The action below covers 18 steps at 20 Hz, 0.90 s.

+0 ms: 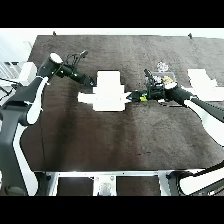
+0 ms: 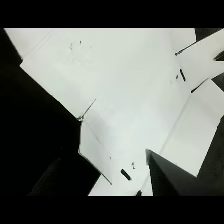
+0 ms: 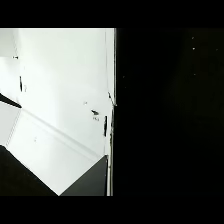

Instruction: Fold the box and place the chain.

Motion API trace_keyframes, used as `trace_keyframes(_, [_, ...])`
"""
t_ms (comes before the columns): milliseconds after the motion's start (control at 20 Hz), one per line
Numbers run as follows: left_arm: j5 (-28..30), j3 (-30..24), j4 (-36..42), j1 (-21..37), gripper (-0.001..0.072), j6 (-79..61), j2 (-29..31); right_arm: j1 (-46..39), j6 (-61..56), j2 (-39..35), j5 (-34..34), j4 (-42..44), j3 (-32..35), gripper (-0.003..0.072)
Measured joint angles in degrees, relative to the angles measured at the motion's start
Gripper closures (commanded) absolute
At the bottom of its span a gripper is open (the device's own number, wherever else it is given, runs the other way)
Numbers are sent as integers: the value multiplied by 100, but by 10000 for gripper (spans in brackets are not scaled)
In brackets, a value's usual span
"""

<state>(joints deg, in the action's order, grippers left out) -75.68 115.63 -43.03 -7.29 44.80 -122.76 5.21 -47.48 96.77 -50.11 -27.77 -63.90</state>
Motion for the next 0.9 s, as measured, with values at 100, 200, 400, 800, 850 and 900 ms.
trace_keyframes(100, [20, 15, 94, -2, 111, -42, -66, 0, 4, -2, -13, 0, 0, 675])
trace_keyframes(200, [76, 20, 164, -2, 111, -76, -144, 0, 9, 0, -22, 0, 0, 676])
trace_keyframes(400, [151, 24, 345, -4, 112, -133, -273, 0, 11, -2, -39, 0, 0, 675])
trace_keyframes(800, [219, 24, 708, -57, 187, -232, -472, -7, 87, 0, -46, 4, 0, 675])
trace_keyframes(850, [219, 24, 737, -87, 207, -258, -483, -7, 92, 0, -46, 4, 0, 675])
trace_keyframes(900, [221, 26, 769, -120, 227, -278, -496, -7, 94, 0, -46, 4, 0, 675])
